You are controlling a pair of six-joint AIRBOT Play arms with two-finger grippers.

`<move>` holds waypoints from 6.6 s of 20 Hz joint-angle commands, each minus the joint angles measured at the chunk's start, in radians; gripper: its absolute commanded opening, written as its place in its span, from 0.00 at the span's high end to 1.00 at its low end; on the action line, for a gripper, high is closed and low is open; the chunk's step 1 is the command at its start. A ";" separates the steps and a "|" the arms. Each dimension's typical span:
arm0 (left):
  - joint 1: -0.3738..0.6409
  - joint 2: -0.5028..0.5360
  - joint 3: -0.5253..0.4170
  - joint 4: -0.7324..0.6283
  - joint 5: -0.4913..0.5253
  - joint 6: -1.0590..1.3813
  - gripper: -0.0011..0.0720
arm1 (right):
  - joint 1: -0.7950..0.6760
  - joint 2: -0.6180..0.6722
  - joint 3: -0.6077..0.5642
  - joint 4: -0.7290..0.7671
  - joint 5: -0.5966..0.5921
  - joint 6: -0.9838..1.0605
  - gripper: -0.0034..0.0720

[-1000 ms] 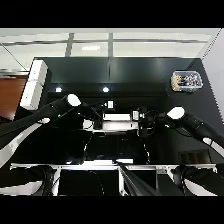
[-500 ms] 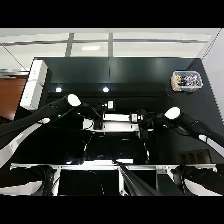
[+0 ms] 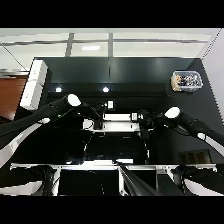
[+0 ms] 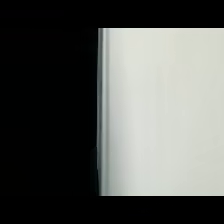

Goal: Fold the box and place the chain.

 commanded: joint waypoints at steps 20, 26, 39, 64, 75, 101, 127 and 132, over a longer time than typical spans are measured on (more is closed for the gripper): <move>0.055 0.154 0.015 0.101 -0.031 -0.146 0.02 | 0.022 -0.007 0.000 -0.026 -0.036 0.031 0.34; 0.148 0.346 0.014 0.232 -0.461 -0.654 0.75 | 0.022 -0.007 0.000 -0.026 -0.035 0.031 0.42; 0.013 0.294 -0.203 -0.521 0.344 -0.251 0.95 | 0.022 -0.007 0.000 -0.028 -0.032 0.030 0.94; 0.327 0.439 -0.005 0.044 -0.239 -0.515 0.95 | 0.022 -0.007 0.000 -0.028 -0.033 0.030 0.94; 0.078 0.306 -0.320 -0.010 0.135 -0.043 0.03 | 0.022 -0.007 0.000 -0.028 -0.033 0.030 0.94; 0.026 0.132 -0.247 -0.402 0.047 0.076 0.51 | 0.022 -0.007 0.000 -0.028 -0.033 0.030 0.94; 0.662 0.385 -0.407 -0.042 -0.271 -1.349 0.95 | 0.022 -0.007 0.000 -0.028 -0.034 0.030 0.94; 0.507 0.246 -0.406 -0.072 -0.191 -1.338 0.95 | 0.022 -0.007 0.000 -0.028 -0.033 0.030 0.94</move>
